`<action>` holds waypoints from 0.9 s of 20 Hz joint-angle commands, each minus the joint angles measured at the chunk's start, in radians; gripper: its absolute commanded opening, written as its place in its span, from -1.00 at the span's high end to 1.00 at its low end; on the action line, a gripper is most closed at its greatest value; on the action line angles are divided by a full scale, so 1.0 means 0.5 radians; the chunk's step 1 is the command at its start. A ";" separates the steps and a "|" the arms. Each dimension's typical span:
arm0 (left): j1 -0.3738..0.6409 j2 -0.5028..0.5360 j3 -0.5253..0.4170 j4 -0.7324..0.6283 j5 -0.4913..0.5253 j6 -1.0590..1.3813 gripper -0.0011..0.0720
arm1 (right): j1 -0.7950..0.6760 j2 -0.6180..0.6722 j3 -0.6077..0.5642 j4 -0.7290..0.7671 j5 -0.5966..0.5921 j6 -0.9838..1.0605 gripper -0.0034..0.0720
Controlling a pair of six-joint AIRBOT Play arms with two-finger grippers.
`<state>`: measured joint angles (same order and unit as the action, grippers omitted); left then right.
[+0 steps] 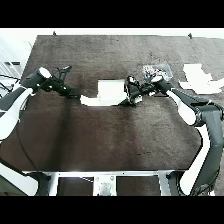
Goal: Fold the box and place the chain.
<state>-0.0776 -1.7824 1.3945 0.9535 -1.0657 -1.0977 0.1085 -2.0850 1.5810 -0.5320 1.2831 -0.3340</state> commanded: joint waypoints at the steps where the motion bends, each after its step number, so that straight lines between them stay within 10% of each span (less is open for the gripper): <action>1: -0.080 -0.091 -0.001 -0.061 0.020 -0.039 0.93 | 0.001 -0.001 0.001 0.001 0.001 0.000 -0.63; 12: -0.105 -0.111 0.076 -0.556 -0.081 0.280 0.88 | 0.001 -0.001 0.001 0.001 0.001 0.000 -0.63; 14: -0.105 -0.111 0.076 -0.626 -0.114 0.327 0.07 | 0.001 -0.001 0.001 0.001 0.001 0.000 -0.63; 18: -0.105 -0.111 0.076 -0.639 -0.124 0.336 0.08 | 0.001 -0.001 0.001 0.001 0.001 0.000 -0.63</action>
<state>-0.1303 -1.8374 1.4315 0.6575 -1.1172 -0.9478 0.1085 -2.0850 1.5810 -0.5320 1.2835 -0.3340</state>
